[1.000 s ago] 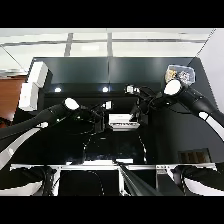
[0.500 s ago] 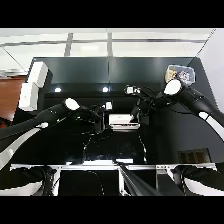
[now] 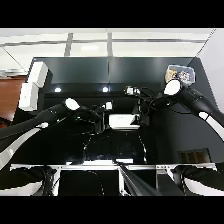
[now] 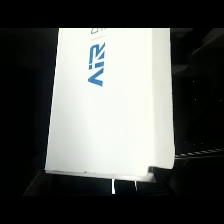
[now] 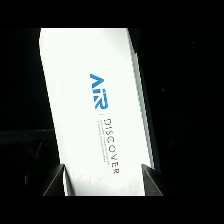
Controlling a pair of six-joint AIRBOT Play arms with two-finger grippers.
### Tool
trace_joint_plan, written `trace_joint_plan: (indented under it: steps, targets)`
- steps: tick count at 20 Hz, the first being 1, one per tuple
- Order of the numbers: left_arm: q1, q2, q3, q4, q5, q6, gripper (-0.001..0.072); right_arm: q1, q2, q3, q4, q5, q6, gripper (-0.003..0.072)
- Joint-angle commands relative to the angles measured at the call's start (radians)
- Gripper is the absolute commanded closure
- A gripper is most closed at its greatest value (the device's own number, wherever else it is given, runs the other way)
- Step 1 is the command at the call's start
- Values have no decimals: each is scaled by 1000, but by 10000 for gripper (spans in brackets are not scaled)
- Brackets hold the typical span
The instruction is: Fold the box and place the chain.
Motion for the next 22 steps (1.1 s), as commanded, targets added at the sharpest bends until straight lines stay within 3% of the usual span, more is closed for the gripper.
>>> trace_joint_plan:
  steps: [1, 2, 5, 6, 7, 19, 20, 21, 22]
  targets:
    - [0, 0, 0, 0, 2, 2, 248, 0, 0, 0, 2, -8, 6, 162]
    - [0, 0, 0, 0, 2, 2, 248, 0, 1, 0, 3, -8, 6, 275]
    - [0, 0, 0, 0, 2, 2, 248, 0, 19, 0, 3, -14, 6, 287]
    - [0, 0, 0, 0, 2, 2, 248, 0, 27, 0, 2, -16, 6, 348]
    - [0, 0, 0, 0, 2, 2, 248, 0, 30, 0, -2, -15, 6, 354]
    - [0, 0, 0, 0, 2, 2, 247, 2, 24, -44, -1, -21, 14, 352]
    - [0, 0, 0, 0, 2, 2, 247, 2, 24, -44, 1, -21, 14, 345]
    - [0, 0, 0, 0, 2, 2, 247, 2, 24, -44, 2, -21, 14, 244]
    - [0, 0, 0, 0, 2, 2, 247, 2, 24, -44, 3, -21, 14, 246]
